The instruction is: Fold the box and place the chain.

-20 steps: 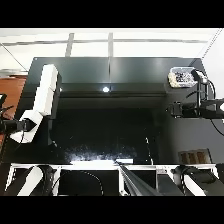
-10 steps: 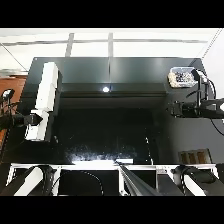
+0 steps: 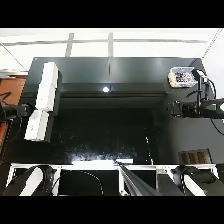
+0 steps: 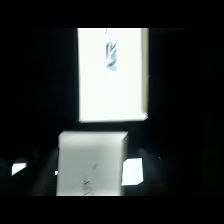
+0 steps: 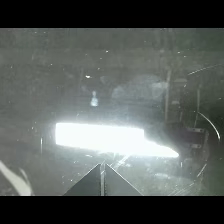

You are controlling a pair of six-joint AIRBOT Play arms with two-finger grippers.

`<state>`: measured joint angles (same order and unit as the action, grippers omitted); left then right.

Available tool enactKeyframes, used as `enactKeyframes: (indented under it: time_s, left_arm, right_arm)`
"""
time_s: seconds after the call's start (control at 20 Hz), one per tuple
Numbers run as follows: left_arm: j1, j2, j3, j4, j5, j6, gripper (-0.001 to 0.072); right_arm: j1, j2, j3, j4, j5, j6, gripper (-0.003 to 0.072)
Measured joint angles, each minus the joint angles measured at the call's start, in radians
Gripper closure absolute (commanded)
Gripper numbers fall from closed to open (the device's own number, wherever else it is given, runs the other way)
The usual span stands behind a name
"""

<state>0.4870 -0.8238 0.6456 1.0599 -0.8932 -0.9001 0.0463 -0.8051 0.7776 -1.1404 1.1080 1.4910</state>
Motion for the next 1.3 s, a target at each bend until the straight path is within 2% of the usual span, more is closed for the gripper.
enactKeyframes:
  time_s: [0.1, 0.25, 0.4, 0.55, 0.75, 1.3]
  left_arm:
    - [-0.064, 0.04, 0.008, -0.089, -0.005, -0.01, 0.0683]
    - [-0.279, 0.07, 0.013, -0.153, 0.004, -0.026, 0.0683]
    - [-0.545, 0.082, 0.016, -0.062, 0.078, -0.14, 0.0681]
    - [-0.683, 0.086, 0.016, 0.078, 0.159, -0.311, 0.0679]
    - [-0.711, 0.088, 0.016, 0.171, 0.193, -0.42, 0.0679]
    - [-0.71, 0.088, 0.016, 0.209, 0.204, -0.47, 0.0678]
  right_arm:
    - [0.0, 0.0, 0.0, -0.016, -0.024, -0.001, 0.0647]
    - [0.004, 0.0, -0.007, -0.04, -0.108, -0.032, 0.0647]
    - [0.019, 0.0, -0.058, -0.065, -0.216, -0.051, 0.0648]
    - [0.026, 0.0, -0.11, -0.09, -0.282, -0.058, 0.0649]
    - [0.029, 0.0, -0.134, -0.107, -0.307, -0.062, 0.0649]
    - [0.03, 0.0, -0.143, -0.116, -0.32, -0.063, 0.0649]
